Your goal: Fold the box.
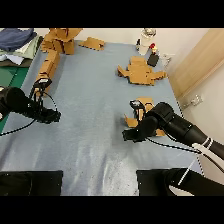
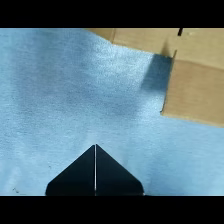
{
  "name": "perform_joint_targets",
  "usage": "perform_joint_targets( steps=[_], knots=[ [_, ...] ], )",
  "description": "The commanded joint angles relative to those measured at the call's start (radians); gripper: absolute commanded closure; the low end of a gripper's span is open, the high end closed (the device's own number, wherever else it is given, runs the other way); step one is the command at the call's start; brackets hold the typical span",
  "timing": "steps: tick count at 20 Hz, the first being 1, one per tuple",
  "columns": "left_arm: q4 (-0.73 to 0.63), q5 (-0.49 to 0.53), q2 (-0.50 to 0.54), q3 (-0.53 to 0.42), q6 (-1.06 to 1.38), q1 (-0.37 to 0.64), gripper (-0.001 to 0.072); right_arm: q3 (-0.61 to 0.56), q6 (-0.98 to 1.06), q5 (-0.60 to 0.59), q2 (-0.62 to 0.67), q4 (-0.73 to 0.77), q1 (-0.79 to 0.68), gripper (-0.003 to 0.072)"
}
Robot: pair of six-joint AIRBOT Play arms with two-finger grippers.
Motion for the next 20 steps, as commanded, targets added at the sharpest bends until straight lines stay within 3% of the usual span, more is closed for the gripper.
perform_joint_targets(
  steps=[1,7,9,10,11,13,14,15,17,20],
  knots=[
    [0.000,0.000,-0.001,0.001,0.000,0.001,0.0696,-0.002,0.005,0.004,0.003,0.008,0.006,0.0681],
    [0.000,0.000,-0.001,0.001,0.000,0.000,0.0696,0.002,0.013,0.023,0.003,0.001,0.005,0.0679],
    [0.000,0.000,-0.001,0.001,0.000,0.000,0.0696,0.012,0.051,0.018,0.003,-0.051,0.003,0.0429],
    [0.000,0.000,-0.001,0.001,0.000,0.000,0.0696,0.025,0.064,0.008,0.003,-0.087,-0.010,0.0376],
    [0.000,0.000,-0.001,0.001,0.000,0.001,0.0696,0.045,0.064,-0.013,0.003,-0.119,-0.035,0.0376],
    [0.000,0.000,-0.001,0.001,0.000,0.000,0.0695,0.094,0.053,-0.107,0.003,-0.211,-0.136,0.0372],
    [0.000,0.001,-0.001,0.001,0.001,0.000,0.0696,0.109,0.011,-0.157,0.003,-0.261,-0.217,0.0290],
    [0.000,0.001,-0.001,0.001,0.000,0.001,0.0696,0.114,-0.046,-0.181,0.003,-0.298,-0.308,0.0265],
    [0.000,0.001,-0.001,0.001,0.000,0.000,0.0696,0.113,-0.192,-0.170,-0.002,-0.338,-0.519,0.0232],
    [-0.001,0.044,-0.001,0.001,0.000,0.000,0.0696,0.113,-0.407,-0.023,-0.040,-0.274,-0.817,0.0233]
  ],
)
